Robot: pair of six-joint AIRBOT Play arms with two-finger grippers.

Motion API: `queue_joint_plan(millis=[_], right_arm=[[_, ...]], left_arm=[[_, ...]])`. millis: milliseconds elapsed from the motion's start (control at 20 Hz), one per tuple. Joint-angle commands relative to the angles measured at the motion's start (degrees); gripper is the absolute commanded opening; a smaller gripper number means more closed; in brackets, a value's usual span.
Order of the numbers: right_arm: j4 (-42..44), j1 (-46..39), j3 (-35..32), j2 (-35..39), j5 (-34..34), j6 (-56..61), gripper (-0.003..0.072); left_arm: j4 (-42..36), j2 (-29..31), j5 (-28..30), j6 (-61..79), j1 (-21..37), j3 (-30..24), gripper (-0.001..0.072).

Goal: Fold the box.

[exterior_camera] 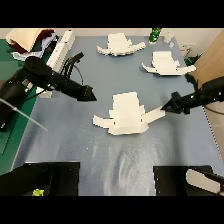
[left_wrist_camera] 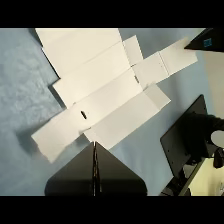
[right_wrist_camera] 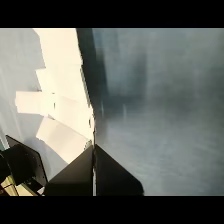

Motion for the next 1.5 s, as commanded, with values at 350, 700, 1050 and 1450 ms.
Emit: queue_joint_plan(millis=[350, 700, 1050, 1450], right_arm=[[-3.5, 5.44, -18.97, 9.99, 9.51, 7.13, 0.0272], [1.88, 9.88, -18.97, 3.06, 13.66, 4.7, 0.0268], [2.47, 17.94, -17.97, 2.16, 19.19, -1.11, 0.0002], [0.92, 25.53, -23.52, 10.99, 24.65, -8.63, 0.0002]], left_arm=[[0.96, 8.41, -1.14, -0.85, 2.62, -9.84, 0.0017], [0.92, 8.37, 0.13, -0.85, 2.62, -9.84, 0.0276], [0.24, 8.37, 3.82, -1.07, 2.6, -9.84, 0.0606], [4.35, 2.16, -0.5, 1.86, 3.37, -9.86, 0.0605]])
